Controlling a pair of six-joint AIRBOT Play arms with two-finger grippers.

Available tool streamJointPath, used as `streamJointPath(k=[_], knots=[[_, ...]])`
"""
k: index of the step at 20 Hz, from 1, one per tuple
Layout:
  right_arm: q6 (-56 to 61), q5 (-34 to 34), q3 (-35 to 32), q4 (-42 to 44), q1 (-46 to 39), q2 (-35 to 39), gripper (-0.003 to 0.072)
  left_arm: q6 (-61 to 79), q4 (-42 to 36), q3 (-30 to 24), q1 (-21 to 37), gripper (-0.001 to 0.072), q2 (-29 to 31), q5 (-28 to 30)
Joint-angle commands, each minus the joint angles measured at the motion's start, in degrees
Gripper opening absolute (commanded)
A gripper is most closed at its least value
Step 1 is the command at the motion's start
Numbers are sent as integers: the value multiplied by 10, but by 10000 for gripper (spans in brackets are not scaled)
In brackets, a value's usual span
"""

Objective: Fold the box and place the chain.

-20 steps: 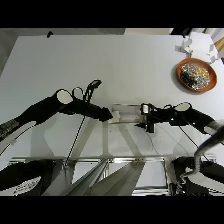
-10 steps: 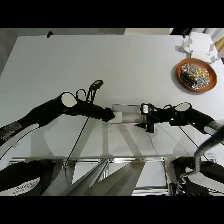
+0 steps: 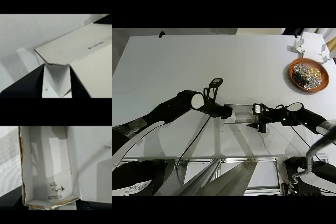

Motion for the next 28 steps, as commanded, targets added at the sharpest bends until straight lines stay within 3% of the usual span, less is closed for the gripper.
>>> streamJointPath(k=[1, 6, 14, 15, 18, 20, 22, 25, 28], knots=[[0, 0, 0, 0, 0, 0, 412, -124, 76, 58, -29, 350, -39, -63], [0, 0, 0, 0, 0, 0, 412, -252, 154, 107, -47, 350, -58, -142], [0, 0, 0, 0, 0, 0, 412, -306, 157, 118, -64, 305, -105, -163], [0, 0, 0, 0, 0, 0, 412, -311, 157, 118, -67, 257, -109, -162], [0, 0, 0, 0, 0, 0, 412, -320, 162, 118, -67, 247, -111, -142], [0, 0, 0, 0, 0, 0, 412, -329, 165, 118, -67, 189, -111, -141], [0, 0, 0, 0, 0, 0, 412, -329, 168, 118, -67, 67, -111, -141], [0, 0, 0, 0, 0, 0, 412, -329, 168, 118, -67, 7, -111, -137], [0, 0, 0, 0, 0, 0, 412, -329, 168, 119, -67, 3, -111, -139]])
